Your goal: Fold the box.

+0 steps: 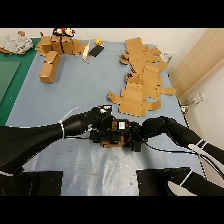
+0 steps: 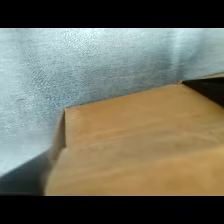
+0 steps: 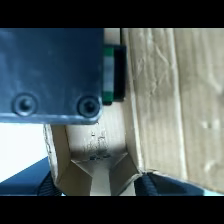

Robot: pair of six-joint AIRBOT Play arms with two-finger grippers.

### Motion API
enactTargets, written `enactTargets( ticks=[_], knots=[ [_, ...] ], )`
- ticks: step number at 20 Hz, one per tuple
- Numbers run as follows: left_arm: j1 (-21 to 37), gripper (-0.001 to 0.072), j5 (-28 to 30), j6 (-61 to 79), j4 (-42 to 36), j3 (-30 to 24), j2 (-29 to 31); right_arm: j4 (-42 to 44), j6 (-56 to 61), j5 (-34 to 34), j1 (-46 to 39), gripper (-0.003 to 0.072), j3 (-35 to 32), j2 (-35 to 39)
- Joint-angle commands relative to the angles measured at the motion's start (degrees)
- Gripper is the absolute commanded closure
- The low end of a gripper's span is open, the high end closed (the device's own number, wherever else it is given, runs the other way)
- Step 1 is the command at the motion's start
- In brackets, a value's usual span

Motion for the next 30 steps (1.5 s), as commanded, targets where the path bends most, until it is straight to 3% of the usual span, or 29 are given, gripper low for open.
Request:
enactTargets(
  ticks=[1, 7, 8, 9, 10, 12, 13, 15, 22, 23, 24, 25, 30],
  knots=[
    [0.17, 0.0259, 0.98, 0.04, 0.52, 0.04, 0.66, -0.11, -0.02, -0.02, -0.02, 0.0157, 0.0, 0.0],
    [0.11, 0.0262, 3.61, 0.35, 0.55, 0.0, 0.07, -0.11, -0.02, -0.02, -0.02, 0.0157, 0.0, 0.0],
    [0.11, 0.031, 3.52, 0.35, 0.48, -0.02, -0.39, -0.09, -0.02, -0.02, -0.02, 0.0157, 0.0, 0.0],
    [0.11, 0.0502, 3.26, 0.39, 0.39, -0.02, -0.96, -0.11, -0.02, -0.02, 0.0, 0.0157, 0.0, 0.0],
    [0.07, 0.0556, 3.26, 0.37, 0.24, -0.02, -1.4, -0.11, -0.02, -0.02, -0.02, 0.0157, 0.0, 0.0],
    [0.09, 0.056, 4.0, 0.37, 0.09, -0.02, -1.62, -0.11, -0.02, -0.02, -0.02, 0.0157, 0.0, 0.0],
    [0.09, 0.0686, 4.52, 0.39, 0.07, -0.02, -1.62, -0.11, -0.02, -0.02, -0.02, 0.0157, 0.0, 0.0],
    [0.09, 0.0696, 5.33, 0.39, 0.07, -0.02, -1.62, -0.11, -0.02, -0.02, -0.02, 0.0157, 0.0, 0.0],
    [0.09, 0.0694, 4.98, 0.42, -0.13, 0.0, -1.62, -0.11, -0.02, -0.02, -0.02, 0.0157, 0.0, 0.0],
    [0.09, 0.0608, 4.98, 0.44, -0.26, 0.0, -1.62, -0.09, -0.02, -0.02, -0.02, 0.0157, 0.0, 0.0],
    [0.09, 0.0325, 5.01, 0.42, -0.46, 0.04, -1.62, -0.09, -0.02, -0.02, -0.02, 0.0157, 0.0, 0.0],
    [0.09, 0.026, 4.98, 0.42, -0.57, 0.04, -1.62, -0.11, -0.02, -0.02, -0.02, 0.0157, 0.0, 0.0],
    [0.17, 0.026, 4.96, 0.39, -0.57, 0.04, -1.62, -0.11, -0.02, -0.02, -0.02, 0.0157, 0.0, 0.0]
  ],
)
